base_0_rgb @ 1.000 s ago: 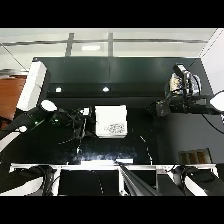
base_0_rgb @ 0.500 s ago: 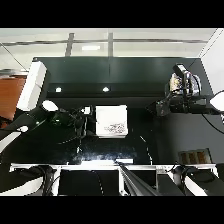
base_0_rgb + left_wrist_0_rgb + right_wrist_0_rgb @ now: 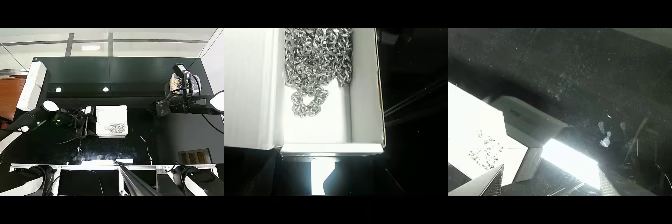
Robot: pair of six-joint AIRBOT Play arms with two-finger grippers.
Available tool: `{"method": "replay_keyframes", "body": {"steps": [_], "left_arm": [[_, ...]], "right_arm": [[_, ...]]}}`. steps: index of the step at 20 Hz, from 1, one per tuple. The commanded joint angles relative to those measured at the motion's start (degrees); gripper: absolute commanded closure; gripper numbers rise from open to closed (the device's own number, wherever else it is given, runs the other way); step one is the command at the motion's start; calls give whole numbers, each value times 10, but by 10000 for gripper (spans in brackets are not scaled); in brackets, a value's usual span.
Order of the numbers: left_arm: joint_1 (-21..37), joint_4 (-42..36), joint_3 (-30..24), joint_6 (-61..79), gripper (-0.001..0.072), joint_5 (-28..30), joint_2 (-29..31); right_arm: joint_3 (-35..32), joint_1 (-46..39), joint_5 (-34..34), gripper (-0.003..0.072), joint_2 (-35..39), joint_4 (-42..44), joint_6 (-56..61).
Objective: Fold the box and place the chain.
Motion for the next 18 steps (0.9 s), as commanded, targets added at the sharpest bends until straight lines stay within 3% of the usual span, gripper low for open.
{"method": "replay_keyframes", "body": {"steps": [1, 5, 18], "left_arm": [[-12, 0, 1, -3, 7, 13, -4], [-24, -1, 1, -14, 7, 35, -4], [-24, 0, 1, -13, 17, 32, -4]], "right_arm": [[0, 0, 0, -13, 0, 0, 0], [0, 0, 0, -13, 0, 0, 0], [0, 0, -1, -13, 0, 0, 0]]}}
